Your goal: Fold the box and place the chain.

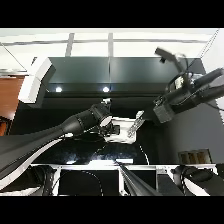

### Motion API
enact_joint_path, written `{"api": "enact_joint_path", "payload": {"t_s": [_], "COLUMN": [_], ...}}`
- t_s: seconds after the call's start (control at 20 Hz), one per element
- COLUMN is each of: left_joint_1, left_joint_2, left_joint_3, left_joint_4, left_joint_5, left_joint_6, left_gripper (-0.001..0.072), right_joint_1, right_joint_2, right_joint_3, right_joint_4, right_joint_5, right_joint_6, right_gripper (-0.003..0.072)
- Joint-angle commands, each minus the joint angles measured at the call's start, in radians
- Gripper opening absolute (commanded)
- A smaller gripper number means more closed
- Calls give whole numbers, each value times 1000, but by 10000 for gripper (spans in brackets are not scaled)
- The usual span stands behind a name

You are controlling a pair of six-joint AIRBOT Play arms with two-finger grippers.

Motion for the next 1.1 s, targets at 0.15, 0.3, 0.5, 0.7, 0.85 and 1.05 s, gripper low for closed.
{"api": "enact_joint_path", "payload": {"t_s": [0.15, 0.3, 0.5, 0.7, 0.85, 1.05], "left_joint_1": [0, 0, 0, 0, 0, 0], "left_joint_2": [-1, -1, -1, -1, -1, -1], "left_joint_3": [0, 0, 0, 0, 0, 0], "left_joint_4": [0, 0, 0, 0, 0, 0], "left_joint_5": [0, 0, 0, 0, 0, -2], "left_joint_6": [0, 0, 0, 0, 0, 0], "left_gripper": [26, 26, 26, 26, 26, 26], "right_joint_1": [2, 32, 92, 101, 86, -57], "right_joint_2": [1, 0, 0, 0, 1, 68], "right_joint_3": [-211, -306, -385, -394, -394, -393], "right_joint_4": [38, 38, 38, 37, 37, -15], "right_joint_5": [-90, -184, -406, -431, -420, -322], "right_joint_6": [-10, -9, 6, 14, 14, 14], "right_gripper": [5, 5, 6, 18, 393, 392]}}
